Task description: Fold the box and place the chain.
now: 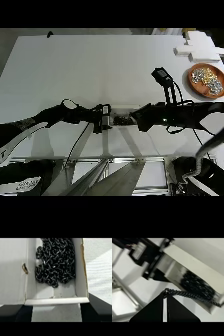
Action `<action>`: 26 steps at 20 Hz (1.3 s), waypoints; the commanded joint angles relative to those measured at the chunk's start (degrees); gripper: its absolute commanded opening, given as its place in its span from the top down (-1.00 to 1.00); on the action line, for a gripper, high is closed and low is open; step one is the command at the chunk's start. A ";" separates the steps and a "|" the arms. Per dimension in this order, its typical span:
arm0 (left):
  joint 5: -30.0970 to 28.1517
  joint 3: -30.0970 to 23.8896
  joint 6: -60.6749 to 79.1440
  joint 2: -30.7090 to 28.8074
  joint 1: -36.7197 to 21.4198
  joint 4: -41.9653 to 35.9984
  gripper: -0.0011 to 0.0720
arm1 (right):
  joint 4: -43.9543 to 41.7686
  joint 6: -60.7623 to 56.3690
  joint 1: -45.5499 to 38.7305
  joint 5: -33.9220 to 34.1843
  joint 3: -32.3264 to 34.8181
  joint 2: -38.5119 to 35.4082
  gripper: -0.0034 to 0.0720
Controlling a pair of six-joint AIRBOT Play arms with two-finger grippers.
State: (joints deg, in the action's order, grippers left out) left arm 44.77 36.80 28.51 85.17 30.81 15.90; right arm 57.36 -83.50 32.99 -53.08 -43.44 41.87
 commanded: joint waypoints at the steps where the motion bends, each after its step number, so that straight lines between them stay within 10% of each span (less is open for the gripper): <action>1: 0.00 0.02 0.00 -0.02 0.00 0.02 0.60 | -10.08 7.69 0.39 4.17 -0.07 -0.55 0.86; 23: 0.00 0.02 0.00 0.00 0.00 0.00 0.60 | -7.67 12.87 2.03 5.92 -0.07 15.39 0.85; 26: 0.00 0.02 0.00 0.00 0.00 0.02 0.60 | -7.56 15.10 3.61 7.91 -0.13 16.72 0.38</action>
State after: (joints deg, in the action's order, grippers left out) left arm 44.77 36.80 28.49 85.17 30.81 15.90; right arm 49.39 -70.59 35.44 -46.44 -43.46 56.64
